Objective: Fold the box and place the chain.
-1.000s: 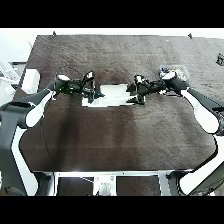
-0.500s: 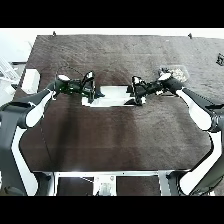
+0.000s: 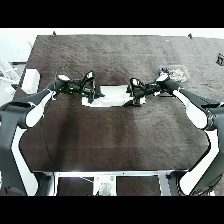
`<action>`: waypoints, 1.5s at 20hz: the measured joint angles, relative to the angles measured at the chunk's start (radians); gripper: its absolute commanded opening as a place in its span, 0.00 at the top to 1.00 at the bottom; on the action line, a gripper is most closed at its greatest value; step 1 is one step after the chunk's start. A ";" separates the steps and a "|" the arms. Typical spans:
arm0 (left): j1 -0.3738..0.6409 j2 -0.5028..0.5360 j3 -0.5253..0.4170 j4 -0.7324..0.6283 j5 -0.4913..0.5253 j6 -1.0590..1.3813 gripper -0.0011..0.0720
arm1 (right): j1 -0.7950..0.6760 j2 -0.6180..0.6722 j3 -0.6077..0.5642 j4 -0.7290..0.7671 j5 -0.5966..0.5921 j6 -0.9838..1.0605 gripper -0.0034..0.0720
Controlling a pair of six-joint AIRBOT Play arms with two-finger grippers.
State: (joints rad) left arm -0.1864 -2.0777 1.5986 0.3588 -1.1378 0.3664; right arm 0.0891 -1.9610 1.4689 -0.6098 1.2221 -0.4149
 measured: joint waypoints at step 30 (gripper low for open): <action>0.000 0.000 0.000 0.000 0.000 0.000 0.96 | 0.009 -0.032 0.005 0.043 0.003 -0.009 0.18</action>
State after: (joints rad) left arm -0.1864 -2.0773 1.5986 0.3588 -1.1381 0.3664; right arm 0.0982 -1.9926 1.4734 -0.5663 1.2247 -0.4240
